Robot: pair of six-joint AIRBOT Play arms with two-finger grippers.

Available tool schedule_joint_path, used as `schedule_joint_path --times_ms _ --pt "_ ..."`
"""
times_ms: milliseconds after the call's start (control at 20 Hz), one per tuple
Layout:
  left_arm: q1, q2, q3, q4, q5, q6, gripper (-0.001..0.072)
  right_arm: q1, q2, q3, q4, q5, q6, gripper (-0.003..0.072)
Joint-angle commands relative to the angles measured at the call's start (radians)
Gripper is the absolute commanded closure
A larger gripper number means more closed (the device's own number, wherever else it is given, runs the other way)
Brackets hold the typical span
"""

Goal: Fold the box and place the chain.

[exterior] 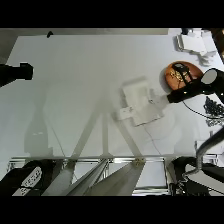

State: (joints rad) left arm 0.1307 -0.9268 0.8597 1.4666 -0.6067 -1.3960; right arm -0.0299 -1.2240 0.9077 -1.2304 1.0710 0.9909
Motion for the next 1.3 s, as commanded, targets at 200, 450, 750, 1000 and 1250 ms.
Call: schedule_joint_path --times_ms 200,450,750,1000,1250 --pt "0.000 0.001 0.001 0.000 0.000 0.000 0.0015 0.170 0.201 -0.219 0.414 -0.241 -0.154 0.0682" --pt "0.000 0.001 0.001 0.000 0.000 0.000 0.0015 0.291 0.424 -0.534 0.594 -0.567 -0.240 0.0680" --pt "0.000 0.001 0.001 0.000 0.000 0.000 0.0015 0.477 0.438 -0.708 0.702 -0.882 -0.225 0.0679" --pt "0.000 0.001 0.001 0.000 0.000 0.000 0.0015 0.519 0.399 -0.713 0.716 -0.966 -0.210 0.0679" --pt "0.000 0.001 0.001 0.000 0.000 0.000 0.0015 0.519 0.377 -0.713 0.716 -0.974 -0.210 0.0678"
